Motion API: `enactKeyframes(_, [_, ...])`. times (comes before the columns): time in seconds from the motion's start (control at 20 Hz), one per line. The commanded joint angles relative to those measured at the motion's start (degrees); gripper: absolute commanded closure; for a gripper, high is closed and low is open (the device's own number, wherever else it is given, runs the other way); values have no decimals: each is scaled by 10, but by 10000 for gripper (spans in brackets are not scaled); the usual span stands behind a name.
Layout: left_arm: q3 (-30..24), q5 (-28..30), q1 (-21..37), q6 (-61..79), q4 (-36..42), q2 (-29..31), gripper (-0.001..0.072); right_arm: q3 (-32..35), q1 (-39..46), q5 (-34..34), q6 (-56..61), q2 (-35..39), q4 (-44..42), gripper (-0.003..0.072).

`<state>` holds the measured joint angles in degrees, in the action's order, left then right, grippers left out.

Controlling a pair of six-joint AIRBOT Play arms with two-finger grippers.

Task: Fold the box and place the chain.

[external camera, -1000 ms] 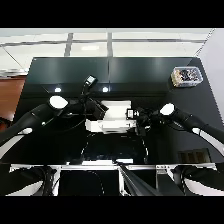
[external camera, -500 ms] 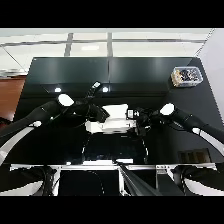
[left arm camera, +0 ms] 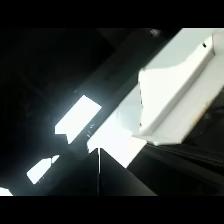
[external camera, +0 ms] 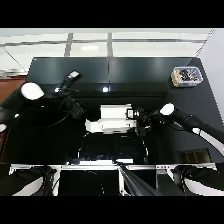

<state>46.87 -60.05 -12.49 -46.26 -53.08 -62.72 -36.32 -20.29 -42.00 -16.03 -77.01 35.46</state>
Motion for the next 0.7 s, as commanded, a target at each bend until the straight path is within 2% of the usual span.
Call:
enactKeyframes(0.0, [-73,-13,62,134,78,50,683,0,-1,0,0,0,0,559])
enactKeyframes(0.05, [-81,-28,59,174,85,49,680,0,-1,0,0,0,0,558])
enactKeyframes(0.1, [-84,-35,45,218,88,48,590,0,-1,0,0,0,0,558])
enactKeyframes(0.2, [-84,-5,-2,282,86,48,-2,0,-1,0,0,0,0,558])
enactKeyframes(0.4, [-84,133,-94,283,-14,41,-3,0,-1,0,0,0,0,559])
enactKeyframes(0.45, [-80,141,-108,283,-36,32,-3,0,-1,0,0,0,0,559])
enactKeyframes(0.65, [-60,137,-122,349,-33,-17,-1,0,-1,0,0,0,0,559])
